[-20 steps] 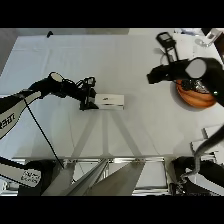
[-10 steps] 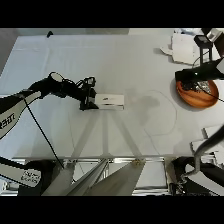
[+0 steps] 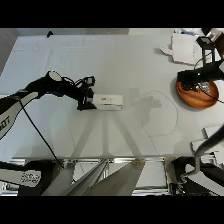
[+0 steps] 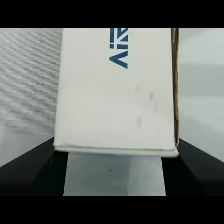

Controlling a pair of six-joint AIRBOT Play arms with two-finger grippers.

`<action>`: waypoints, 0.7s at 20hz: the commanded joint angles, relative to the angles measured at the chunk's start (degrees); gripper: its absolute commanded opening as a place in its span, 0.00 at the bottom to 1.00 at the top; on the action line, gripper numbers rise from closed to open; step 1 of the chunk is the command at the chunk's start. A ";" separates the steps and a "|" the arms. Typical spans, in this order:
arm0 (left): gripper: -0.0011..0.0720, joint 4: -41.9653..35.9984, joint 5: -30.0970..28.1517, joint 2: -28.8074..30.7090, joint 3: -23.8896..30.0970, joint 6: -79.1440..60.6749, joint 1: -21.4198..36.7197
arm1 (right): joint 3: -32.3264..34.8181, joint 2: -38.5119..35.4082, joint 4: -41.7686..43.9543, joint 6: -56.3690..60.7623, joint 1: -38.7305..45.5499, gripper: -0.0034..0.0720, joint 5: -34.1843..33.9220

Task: Fold the box and place the chain.

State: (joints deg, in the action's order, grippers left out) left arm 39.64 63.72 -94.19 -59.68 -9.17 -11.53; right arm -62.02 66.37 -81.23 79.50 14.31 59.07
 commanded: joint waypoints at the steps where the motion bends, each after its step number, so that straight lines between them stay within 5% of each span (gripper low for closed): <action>1: 0.03 -1.40 0.24 7.93 -0.09 5.68 0.02 | 0.00 -0.04 0.04 0.02 0.04 0.06 0.11; 8: 0.03 0.48 -11.78 30.36 -0.09 17.51 0.09 | 0.00 -0.04 0.04 0.02 0.04 0.06 0.09; 14: 0.02 18.25 -14.45 34.36 -0.02 38.82 0.17 | 0.00 -0.04 0.44 0.02 0.04 0.06 0.09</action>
State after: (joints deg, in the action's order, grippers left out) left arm 49.45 51.53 -61.60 -59.70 18.74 -11.44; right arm -62.02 66.37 -80.99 79.50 14.33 59.13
